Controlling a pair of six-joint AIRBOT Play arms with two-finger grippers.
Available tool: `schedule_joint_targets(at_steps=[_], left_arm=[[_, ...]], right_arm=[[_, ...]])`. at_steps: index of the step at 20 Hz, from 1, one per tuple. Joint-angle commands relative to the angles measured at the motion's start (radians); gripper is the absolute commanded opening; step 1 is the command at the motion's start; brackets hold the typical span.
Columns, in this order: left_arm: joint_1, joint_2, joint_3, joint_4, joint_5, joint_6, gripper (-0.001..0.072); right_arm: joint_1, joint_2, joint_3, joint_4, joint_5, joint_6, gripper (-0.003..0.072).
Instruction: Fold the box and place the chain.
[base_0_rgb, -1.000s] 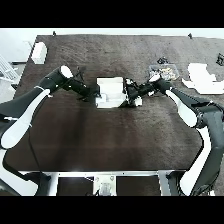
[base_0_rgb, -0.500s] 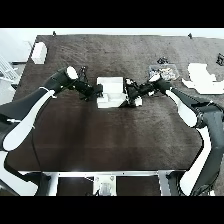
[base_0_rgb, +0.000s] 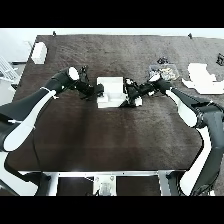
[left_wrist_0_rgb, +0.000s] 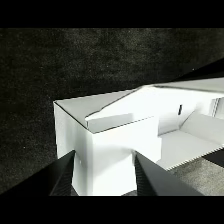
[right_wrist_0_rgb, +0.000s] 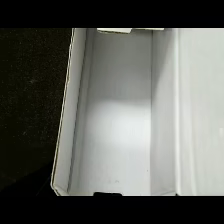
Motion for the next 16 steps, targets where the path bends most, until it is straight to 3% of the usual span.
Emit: schedule_joint_targets(at_steps=[1,5,9,16], left_arm=[[-0.003,-0.004,0.001,0.044,-0.006,-0.017,0.0416],[-0.031,-0.037,0.080,0.175,-0.106,-0.082,0.0416],[-0.034,-0.089,0.171,0.195,-0.220,-0.093,0.0416],[-0.061,-0.103,0.202,0.242,-0.220,-0.100,0.0416]], right_arm=[[0.001,0.000,0.000,0.000,0.001,0.000,0.0511],[0.001,0.000,0.000,0.000,0.001,0.000,0.0511],[0.001,0.000,0.000,0.000,0.001,0.000,0.0511],[0.001,0.000,0.000,0.000,0.001,0.000,0.0511]])
